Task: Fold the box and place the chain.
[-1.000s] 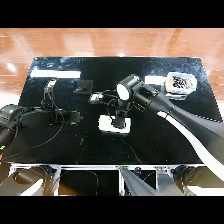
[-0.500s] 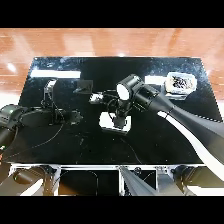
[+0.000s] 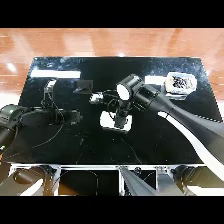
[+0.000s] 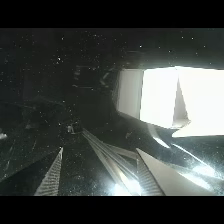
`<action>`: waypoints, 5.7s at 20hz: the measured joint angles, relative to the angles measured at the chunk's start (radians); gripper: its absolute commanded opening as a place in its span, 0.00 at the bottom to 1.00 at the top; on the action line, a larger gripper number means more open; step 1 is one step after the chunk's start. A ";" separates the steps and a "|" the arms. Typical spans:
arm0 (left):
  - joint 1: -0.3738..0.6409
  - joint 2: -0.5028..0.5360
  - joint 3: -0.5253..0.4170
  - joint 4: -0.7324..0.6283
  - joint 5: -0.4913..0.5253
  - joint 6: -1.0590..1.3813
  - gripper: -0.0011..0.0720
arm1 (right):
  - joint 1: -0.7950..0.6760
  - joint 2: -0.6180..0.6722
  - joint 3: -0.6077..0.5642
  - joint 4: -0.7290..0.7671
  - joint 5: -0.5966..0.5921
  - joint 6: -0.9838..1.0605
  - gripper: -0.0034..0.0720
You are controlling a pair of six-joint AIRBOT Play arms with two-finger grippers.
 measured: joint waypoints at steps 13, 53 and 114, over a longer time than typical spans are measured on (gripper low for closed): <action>0.000 0.000 0.000 0.001 -0.001 0.000 0.77 | -0.012 0.000 0.058 -0.024 -0.006 0.000 0.22; 0.000 -0.003 -0.004 0.027 -0.002 0.000 0.77 | -0.055 -0.039 0.065 -0.033 -0.048 -0.003 0.45; 0.000 -0.003 -0.004 0.027 -0.004 0.000 0.77 | -0.124 -0.051 0.077 -0.065 -0.084 0.031 0.31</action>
